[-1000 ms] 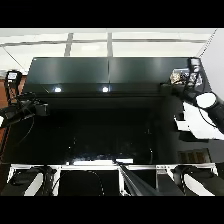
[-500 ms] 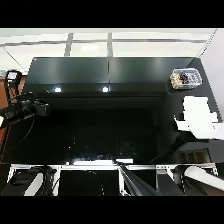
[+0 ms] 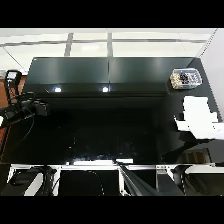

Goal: Fold the box and place the chain.

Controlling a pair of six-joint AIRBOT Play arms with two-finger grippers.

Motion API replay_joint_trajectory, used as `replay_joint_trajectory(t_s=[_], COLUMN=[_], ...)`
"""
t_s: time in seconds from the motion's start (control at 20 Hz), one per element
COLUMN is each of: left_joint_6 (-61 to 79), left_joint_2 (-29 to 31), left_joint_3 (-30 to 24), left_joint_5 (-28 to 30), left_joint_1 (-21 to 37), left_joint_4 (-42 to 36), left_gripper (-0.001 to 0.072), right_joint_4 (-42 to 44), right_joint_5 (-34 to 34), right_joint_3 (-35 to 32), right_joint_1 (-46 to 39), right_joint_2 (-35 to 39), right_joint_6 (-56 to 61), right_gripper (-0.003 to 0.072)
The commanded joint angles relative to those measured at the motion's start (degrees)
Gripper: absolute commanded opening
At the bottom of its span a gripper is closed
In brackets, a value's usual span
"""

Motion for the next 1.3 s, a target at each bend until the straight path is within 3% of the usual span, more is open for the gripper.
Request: replay_joint_trajectory(t_s=[0.0, 0.2, 0.6, 0.75, 0.9, 1.1, 1.25], left_joint_6=[0.0, 0.0, -0.6, -0.6, -0.6, -0.6, -0.5], left_joint_2=[0.0, 0.0, 0.0, -0.2, -2.6, -9.9, -17.7], left_joint_3=[0.0, 0.0, -0.1, -0.6, -1.7, -1.9, -1.2], left_joint_5=[0.0, 0.0, -0.2, -0.2, -0.2, 0.1, 1.6], left_joint_1=[0.0, 0.0, 0.0, 0.0, -0.5, -5.2, -9.5], left_joint_4=[-0.2, -0.2, -3.6, -7.3, -13.5, -17.1, -21.9], left_gripper=[0.0026, 0.0026, 0.0026, 0.0026, 0.0026, 0.0026, 0.0026], right_joint_4=[-1.5, 13.0, 33.2, 40.9, 51.1, 57.1, 57.2], right_joint_5=[5.1, 6.3, -0.8, -12.6, -26.7, -45.6, -50.4], right_joint_3=[0.9, -1.9, -28.0, -40.8, -50.7, -56.7, -56.9], right_joint_1=[1.1, 3.4, 23.2, 34.9, 48.4, 67.4, 75.0], right_joint_2=[-0.4, 6.4, 31.3, 39.5, 41.3, 41.0, 39.7], right_joint_6=[-2.8, -3.5, -2.5, -0.7, -0.7, -0.1, 1.6], right_gripper=[0.0017, 0.0013, 0.0013, 0.0013, 0.0013, 0.0013, 0.0013])
